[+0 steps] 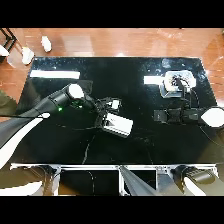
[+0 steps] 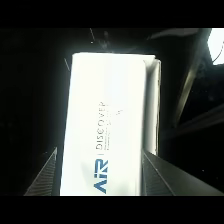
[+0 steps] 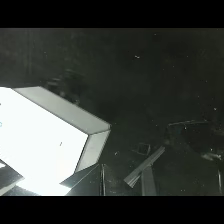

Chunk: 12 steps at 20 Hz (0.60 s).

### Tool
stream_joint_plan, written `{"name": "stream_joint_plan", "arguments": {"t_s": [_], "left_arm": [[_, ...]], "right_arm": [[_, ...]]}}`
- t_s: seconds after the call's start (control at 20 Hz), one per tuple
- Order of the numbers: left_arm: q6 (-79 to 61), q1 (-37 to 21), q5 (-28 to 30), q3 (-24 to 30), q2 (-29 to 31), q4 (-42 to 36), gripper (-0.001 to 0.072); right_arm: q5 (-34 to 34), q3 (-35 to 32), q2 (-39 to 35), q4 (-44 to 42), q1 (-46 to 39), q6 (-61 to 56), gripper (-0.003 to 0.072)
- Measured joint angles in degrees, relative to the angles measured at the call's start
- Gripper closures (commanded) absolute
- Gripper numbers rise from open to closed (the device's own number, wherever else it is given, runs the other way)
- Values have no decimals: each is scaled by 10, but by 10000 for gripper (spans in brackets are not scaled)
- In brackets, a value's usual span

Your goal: Fold the box and place the chain.

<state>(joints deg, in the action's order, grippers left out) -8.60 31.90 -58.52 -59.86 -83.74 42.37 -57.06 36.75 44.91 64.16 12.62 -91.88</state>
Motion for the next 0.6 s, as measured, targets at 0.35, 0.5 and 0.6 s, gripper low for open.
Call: {"name": "stream_joint_plan", "arguments": {"t_s": [0.35,0.5,0.6], "left_arm": [[15,-1,-26,-12,-15,23,85],[19,-1,-29,-13,-19,27,85],[19,-1,-26,-13,-21,27,86]], "right_arm": [[2,0,1,0,0,0,666],[2,0,1,0,0,0,666],[1,0,1,0,0,0,666]]}}
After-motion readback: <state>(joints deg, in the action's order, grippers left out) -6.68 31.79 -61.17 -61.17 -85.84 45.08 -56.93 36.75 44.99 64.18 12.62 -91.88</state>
